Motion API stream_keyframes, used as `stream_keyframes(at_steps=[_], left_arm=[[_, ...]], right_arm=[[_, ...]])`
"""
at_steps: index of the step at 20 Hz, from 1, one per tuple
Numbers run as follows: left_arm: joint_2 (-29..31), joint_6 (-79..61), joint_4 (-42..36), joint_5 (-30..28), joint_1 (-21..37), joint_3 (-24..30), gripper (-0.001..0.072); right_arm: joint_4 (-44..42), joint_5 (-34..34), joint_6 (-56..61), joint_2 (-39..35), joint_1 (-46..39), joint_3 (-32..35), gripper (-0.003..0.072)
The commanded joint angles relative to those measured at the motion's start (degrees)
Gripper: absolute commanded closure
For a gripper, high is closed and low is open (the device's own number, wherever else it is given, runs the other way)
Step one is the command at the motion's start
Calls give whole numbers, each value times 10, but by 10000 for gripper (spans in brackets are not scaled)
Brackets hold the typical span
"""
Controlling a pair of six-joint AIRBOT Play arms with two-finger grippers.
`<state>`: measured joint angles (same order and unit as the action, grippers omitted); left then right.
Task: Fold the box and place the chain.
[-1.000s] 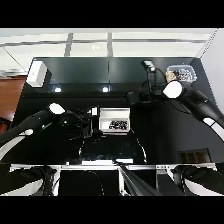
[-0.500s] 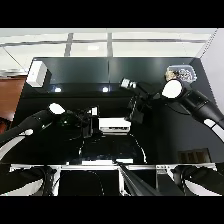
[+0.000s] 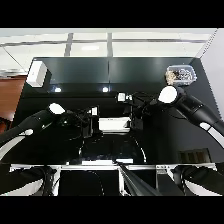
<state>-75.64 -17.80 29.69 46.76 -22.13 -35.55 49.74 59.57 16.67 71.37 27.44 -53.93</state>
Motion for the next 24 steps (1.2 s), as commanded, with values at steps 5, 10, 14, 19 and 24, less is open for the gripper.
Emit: stream_keyframes(at_steps=[5, 10, 14, 19, 24], left_arm=[[0, 0, 0, 0, 0, 0, 381], [0, 0, 0, 0, 0, 0, 380], [0, 0, 0, 0, 0, 0, 381], [0, 0, 0, 0, 0, 0, 380], [0, 0, 0, 0, 0, 0, 380]], right_arm=[[-2, -2, -5, 5, 2, 2, 211], [-1, 6, -2, 5, 2, 6, 488], [-1, 6, -2, 5, 2, 14, 488], [0, 7, -2, 6, 4, 20, 485], [0, 6, -2, 7, 13, 20, 370]])
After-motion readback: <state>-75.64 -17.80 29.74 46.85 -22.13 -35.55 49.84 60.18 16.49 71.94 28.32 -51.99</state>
